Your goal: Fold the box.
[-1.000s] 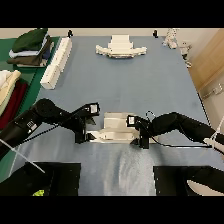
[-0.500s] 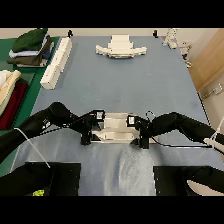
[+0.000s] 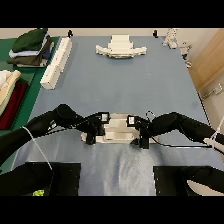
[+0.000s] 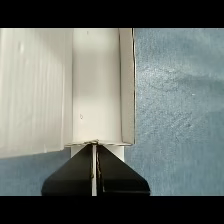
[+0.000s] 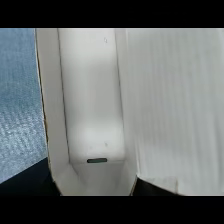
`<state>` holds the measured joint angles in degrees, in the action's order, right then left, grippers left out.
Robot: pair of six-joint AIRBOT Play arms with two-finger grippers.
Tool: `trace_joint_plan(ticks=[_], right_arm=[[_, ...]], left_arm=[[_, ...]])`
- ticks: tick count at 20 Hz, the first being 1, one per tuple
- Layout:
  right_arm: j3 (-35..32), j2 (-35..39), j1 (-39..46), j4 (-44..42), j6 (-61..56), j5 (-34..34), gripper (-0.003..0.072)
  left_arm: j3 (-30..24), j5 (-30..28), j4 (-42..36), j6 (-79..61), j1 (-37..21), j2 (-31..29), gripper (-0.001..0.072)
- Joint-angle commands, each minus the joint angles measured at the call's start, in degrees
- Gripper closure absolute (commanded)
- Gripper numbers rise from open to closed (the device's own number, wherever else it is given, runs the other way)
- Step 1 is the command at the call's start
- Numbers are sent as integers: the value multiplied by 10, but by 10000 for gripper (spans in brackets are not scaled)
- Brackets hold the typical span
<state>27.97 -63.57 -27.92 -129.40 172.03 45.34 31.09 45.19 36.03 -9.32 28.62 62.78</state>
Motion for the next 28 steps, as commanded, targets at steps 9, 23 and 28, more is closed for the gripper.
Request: trace_joint_plan(ticks=[9, 23, 28], right_arm=[[0, 0, 0, 0, 0, 0, 187], [0, 0, 0, 0, 0, 0, 187], [0, 0, 0, 0, 0, 0, 188]], left_arm=[[0, -6, -26, 0, 14, 19, 164], [25, 9, 213, 532, 8, -98, 696], [24, 50, 415, 929, -83, -125, 696]])
